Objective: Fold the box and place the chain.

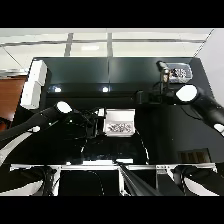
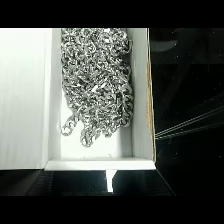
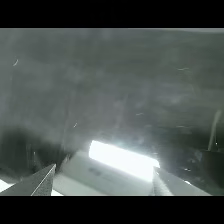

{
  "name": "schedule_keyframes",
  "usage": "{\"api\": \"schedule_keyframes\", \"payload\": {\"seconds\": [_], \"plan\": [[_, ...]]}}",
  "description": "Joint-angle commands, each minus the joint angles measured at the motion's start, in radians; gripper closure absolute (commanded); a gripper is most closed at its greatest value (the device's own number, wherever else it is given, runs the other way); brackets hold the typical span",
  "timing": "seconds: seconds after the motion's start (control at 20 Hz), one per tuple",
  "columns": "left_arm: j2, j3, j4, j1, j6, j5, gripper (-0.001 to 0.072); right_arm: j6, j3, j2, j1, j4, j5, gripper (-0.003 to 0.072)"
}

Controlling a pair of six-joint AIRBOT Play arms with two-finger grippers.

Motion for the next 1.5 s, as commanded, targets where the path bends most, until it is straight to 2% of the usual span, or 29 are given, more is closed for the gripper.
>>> {"api": "schedule_keyframes", "payload": {"seconds": [0.0, 0.15, 0.25, 0.55, 0.9, 0.95, 1.0, 1.05, 1.1, 1.15, 1.45], "plan": [[0.0, 0.0, 0.002, -0.001, -0.001, 0.005, 0.0225, -0.467, -0.001, -0.051, 0.023, 0.124, 0.139, -0.0034], [0.0, 0.0, 0.002, -0.001, -0.001, 0.004, 0.0224, -0.661, 0.045, -0.019, 0.023, 0.124, 0.325, -0.0034], [0.0, 0.0, 0.002, -0.001, -0.001, 0.004, 0.0224, -0.705, 0.054, -0.007, 0.033, 0.113, 0.378, -0.0034], [0.0, 0.0, 0.002, -0.001, -0.001, 0.004, 0.0224, -0.896, -0.065, -0.008, 0.112, 0.099, 0.238, -0.0034], [0.0, 0.0, 0.002, -0.001, -0.001, 0.004, 0.0224, -0.951, -0.075, -0.008, 0.132, 0.094, 0.215, -0.0034], [0.0, 0.0, 0.002, -0.001, -0.001, 0.004, 0.0224, -0.951, -0.075, -0.008, 0.132, 0.094, 0.22, 0.01], [0.0, 0.0, 0.002, -0.001, -0.001, 0.004, 0.0224, -0.951, -0.075, -0.008, 0.132, 0.094, 0.231, 0.0264], [0.0, 0.0, 0.002, -0.001, -0.001, 0.004, 0.0224, -0.951, -0.075, -0.008, 0.132, 0.095, 0.237, 0.0276], [0.0, 0.0, 0.002, -0.001, -0.001, 0.004, 0.0224, -0.95, -0.075, -0.008, 0.132, 0.098, 0.243, 0.0404], [0.0, 0.0, 0.002, -0.001, -0.001, 0.004, 0.0224, -0.95, -0.075, -0.008, 0.132, 0.097, 0.247, 0.0466], [0.0, 0.0, 0.003, -0.001, -0.001, 0.004, 0.0224, -0.949, -0.066, 0.009, 0.132, 0.127, 0.235, 0.0467]]}}
